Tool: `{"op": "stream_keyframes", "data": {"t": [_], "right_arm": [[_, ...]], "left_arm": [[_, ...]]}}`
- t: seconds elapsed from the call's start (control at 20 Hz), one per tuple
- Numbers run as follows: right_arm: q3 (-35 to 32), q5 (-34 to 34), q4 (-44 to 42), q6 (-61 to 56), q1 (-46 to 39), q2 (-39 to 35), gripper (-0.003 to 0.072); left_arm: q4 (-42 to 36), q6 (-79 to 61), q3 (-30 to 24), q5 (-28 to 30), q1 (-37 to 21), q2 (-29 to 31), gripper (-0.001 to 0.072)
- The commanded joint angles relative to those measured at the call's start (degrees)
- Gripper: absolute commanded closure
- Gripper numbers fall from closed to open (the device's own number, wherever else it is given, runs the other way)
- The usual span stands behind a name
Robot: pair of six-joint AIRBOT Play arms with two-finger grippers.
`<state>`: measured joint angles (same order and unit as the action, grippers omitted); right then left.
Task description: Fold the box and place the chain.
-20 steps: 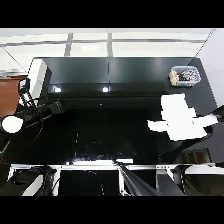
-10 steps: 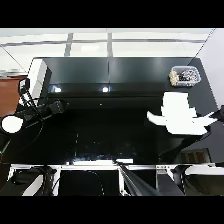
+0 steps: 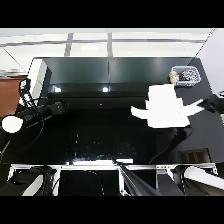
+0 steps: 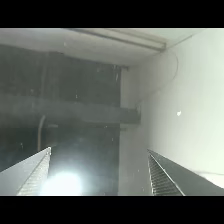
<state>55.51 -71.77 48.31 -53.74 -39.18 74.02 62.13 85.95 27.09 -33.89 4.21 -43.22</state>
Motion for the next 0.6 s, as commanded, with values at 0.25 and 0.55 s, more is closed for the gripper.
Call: {"op": "stream_keyframes", "data": {"t": [0.25,0.55], "right_arm": [[-27.71,31.71,-19.89,-6.1,37.03,-23.47,0.067],[-32.02,44.44,-22.97,-8.22,57.09,-23.69,0.067]], "left_arm": [[-4.72,-0.66,-0.02,-11.96,1.9,-1.33,-0.0002],[-18.56,-9.99,1.81,-10.95,5.77,-8.87,0.0003]]}}
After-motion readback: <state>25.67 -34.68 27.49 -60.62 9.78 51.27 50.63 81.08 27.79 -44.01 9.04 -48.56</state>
